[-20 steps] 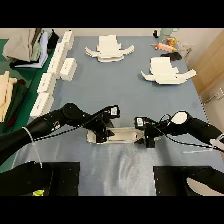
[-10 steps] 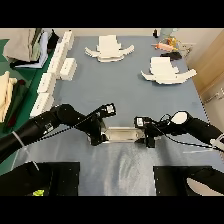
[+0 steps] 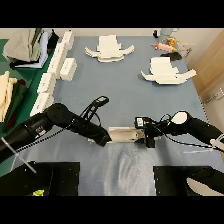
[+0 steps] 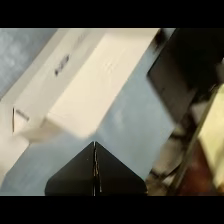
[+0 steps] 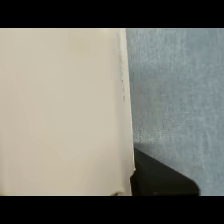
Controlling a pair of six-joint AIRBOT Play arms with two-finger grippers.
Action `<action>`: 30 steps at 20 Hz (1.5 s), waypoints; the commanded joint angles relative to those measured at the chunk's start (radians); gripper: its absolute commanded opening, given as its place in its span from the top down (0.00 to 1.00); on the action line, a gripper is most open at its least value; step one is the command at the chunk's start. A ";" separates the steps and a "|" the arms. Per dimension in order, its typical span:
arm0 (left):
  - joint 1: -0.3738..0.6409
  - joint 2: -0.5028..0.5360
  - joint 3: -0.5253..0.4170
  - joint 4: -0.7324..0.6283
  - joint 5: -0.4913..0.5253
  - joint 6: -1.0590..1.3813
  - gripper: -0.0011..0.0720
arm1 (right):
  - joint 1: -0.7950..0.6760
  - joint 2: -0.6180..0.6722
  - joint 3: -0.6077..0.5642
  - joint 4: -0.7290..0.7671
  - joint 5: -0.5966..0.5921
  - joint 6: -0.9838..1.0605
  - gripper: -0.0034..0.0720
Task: Fold the box.
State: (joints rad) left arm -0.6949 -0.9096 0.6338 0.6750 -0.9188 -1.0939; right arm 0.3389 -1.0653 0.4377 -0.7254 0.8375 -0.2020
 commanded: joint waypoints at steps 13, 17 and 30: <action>-0.010 -0.353 0.003 -0.301 0.492 -0.190 0.96 | -0.001 0.000 0.000 0.000 0.000 0.000 0.42; -0.009 -0.355 0.003 -0.301 0.491 -0.189 0.96 | -0.001 0.001 0.000 0.000 0.000 0.000 0.42; 0.140 0.087 0.050 0.126 0.126 -0.017 0.96 | -0.001 0.000 0.000 0.000 0.000 0.000 0.42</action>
State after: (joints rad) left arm -0.6025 -0.9455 0.6807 0.5938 -0.6209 -1.1484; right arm 0.3378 -1.0653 0.4377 -0.7261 0.8371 -0.2028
